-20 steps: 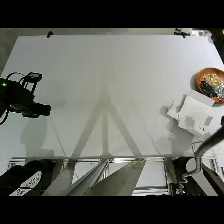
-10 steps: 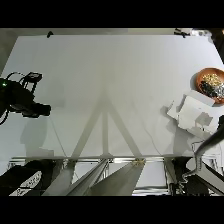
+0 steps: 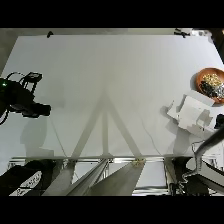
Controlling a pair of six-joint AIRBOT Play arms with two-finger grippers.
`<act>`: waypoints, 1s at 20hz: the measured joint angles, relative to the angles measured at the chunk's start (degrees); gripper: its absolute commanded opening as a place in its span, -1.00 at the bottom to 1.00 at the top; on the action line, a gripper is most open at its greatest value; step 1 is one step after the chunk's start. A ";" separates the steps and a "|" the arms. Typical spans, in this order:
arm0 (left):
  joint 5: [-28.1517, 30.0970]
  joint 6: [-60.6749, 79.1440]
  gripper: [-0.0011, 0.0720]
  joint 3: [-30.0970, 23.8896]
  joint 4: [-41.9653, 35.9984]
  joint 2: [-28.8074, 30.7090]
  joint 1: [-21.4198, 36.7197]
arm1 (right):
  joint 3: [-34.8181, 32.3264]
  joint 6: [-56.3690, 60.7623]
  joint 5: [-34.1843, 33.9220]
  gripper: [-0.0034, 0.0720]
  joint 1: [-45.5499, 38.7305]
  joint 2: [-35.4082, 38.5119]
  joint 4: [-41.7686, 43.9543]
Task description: Fold the box and place the chain.
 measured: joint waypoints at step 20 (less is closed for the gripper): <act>0.00 -0.02 -0.94 0.00 0.00 0.00 0.02 | -2.08 -21.31 -1.70 -0.88 16.61 8.85 26.62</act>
